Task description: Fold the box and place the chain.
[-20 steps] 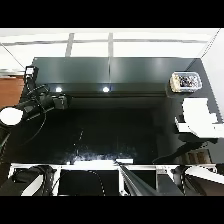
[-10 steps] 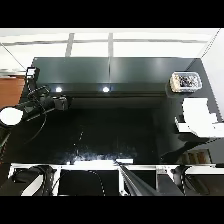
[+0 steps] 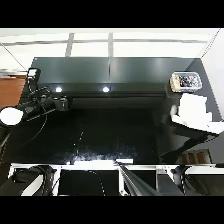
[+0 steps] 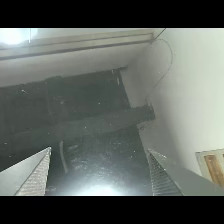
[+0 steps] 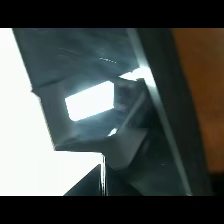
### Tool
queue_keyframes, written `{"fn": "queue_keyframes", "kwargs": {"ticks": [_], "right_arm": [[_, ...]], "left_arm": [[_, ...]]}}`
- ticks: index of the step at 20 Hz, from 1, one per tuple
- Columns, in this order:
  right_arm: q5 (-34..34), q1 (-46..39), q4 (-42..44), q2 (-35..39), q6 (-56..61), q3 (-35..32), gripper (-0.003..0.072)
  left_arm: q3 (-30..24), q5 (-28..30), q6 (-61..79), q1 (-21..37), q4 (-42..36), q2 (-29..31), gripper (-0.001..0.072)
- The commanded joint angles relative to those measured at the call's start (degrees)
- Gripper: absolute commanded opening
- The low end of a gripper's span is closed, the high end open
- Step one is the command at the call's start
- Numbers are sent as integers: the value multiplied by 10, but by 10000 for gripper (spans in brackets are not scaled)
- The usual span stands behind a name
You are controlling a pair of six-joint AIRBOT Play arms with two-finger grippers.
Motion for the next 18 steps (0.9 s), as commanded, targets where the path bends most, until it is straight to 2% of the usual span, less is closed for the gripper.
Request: {"fn": "queue_keyframes", "kwargs": {"ticks": [1,7,9,12,13,16,18], "right_arm": [[15,0,101,38,-27,-23,12],[14,60,209,153,-68,-128,12],[10,98,254,193,-78,-171,12],[-10,175,273,256,-79,-251,11],[-26,201,297,280,-82,-282,11],[-100,294,498,388,-130,-407,11],[-189,379,523,460,-129,-477,11]], "left_arm": [[0,-1,0,0,0,0,707],[0,-18,5,0,0,0,707],[0,-28,5,0,0,0,707],[-2,-29,4,0,0,0,707],[-2,-29,4,0,-3,0,707],[-2,-28,4,-4,-7,-5,707],[-2,-29,3,-4,-24,-17,706]]}}
